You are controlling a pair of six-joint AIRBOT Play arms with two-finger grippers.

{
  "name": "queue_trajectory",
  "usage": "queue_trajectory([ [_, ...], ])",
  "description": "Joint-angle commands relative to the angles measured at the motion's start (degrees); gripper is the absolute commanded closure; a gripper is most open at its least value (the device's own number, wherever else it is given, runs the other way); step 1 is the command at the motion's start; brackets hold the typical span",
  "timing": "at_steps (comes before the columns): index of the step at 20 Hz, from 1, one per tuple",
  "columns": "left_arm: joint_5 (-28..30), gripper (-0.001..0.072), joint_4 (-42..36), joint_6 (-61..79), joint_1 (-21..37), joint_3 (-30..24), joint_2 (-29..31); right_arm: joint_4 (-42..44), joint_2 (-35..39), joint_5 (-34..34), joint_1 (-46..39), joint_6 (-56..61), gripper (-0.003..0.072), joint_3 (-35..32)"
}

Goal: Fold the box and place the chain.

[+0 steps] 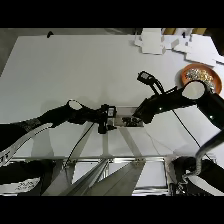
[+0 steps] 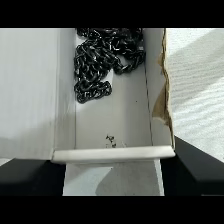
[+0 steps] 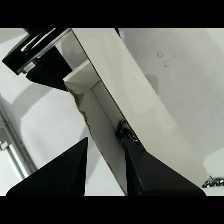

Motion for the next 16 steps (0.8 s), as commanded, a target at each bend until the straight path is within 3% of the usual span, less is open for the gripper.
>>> queue_trajectory([
  [1,0.00,0.0558,0.04,0.02,0.02,-0.02,0.00,-1.09,0.20,3.80,-3.23,2.82,0.0425,4.04],
  [3,0.02,0.0558,0.02,0.02,0.02,-0.02,0.00,-2.71,0.24,8.15,-9.38,8.81,0.0435,11.21],
  [5,0.02,0.0558,0.02,0.02,0.02,-0.02,0.02,-4.96,0.24,10.84,-15.21,13.40,0.0527,16.50],
  [7,0.00,0.0558,0.04,0.02,0.02,-0.02,0.00,-9.75,-0.26,10.54,-18.86,17.25,0.0531,16.92],
  [9,0.02,0.0558,0.02,0.00,0.02,-0.02,0.00,-19.82,-2.49,9.33,-18.86,24.37,0.0554,16.31],
  [10,0.02,0.0558,0.02,0.02,0.00,-0.02,0.02,-23.69,-3.96,7.65,-18.32,27.10,0.0658,15.41],
  [11,0.02,0.0558,0.02,0.02,0.02,-0.02,0.00,-26.40,-5.38,6.60,-17.53,28.02,0.0669,14.45],
  [14,0.02,0.0558,0.02,0.02,0.02,-0.02,0.00,-30.58,-10.38,2.10,-14.14,29.86,0.0662,11.50],
  [16,0.02,0.0558,0.02,0.02,0.02,-0.02,0.00,-31.23,-13.60,1.53,-11.61,29.86,0.0487,9.86],
])
